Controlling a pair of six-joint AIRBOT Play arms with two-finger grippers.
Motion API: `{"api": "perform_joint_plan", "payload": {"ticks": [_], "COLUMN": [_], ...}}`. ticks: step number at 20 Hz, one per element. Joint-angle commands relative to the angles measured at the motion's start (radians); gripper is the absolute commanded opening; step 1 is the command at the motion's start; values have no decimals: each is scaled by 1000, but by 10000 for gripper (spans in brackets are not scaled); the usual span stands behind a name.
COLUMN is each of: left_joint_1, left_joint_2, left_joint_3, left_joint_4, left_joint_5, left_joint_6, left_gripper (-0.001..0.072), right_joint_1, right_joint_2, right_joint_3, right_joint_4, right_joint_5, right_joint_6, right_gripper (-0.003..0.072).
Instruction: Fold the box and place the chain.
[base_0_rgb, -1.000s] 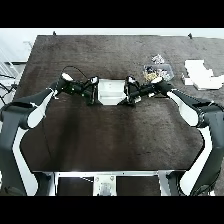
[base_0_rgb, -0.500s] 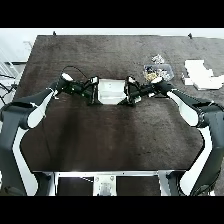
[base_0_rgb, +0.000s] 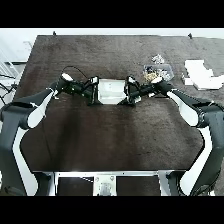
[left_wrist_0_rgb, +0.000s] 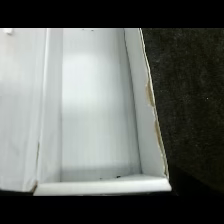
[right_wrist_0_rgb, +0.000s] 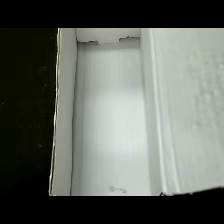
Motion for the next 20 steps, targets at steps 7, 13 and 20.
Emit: {"api": "perform_joint_plan", "payload": {"ticks": [7,13,20], "left_joint_1": [0,0,0], "left_joint_2": [-1,-1,-1], "left_joint_3": [1,1,1], "left_joint_4": [1,1,1], "left_joint_5": [0,-2,-2], "left_joint_6": [0,0,0], "left_gripper": [360,360,360], "right_joint_1": [-18,-60,-134], "right_joint_2": [26,76,187], "right_joint_3": [7,7,7], "right_joint_4": [-103,-207,-187], "right_joint_5": [-6,42,124], "right_joint_6": [9,92,169], "right_gripper": [673,673,672]}}
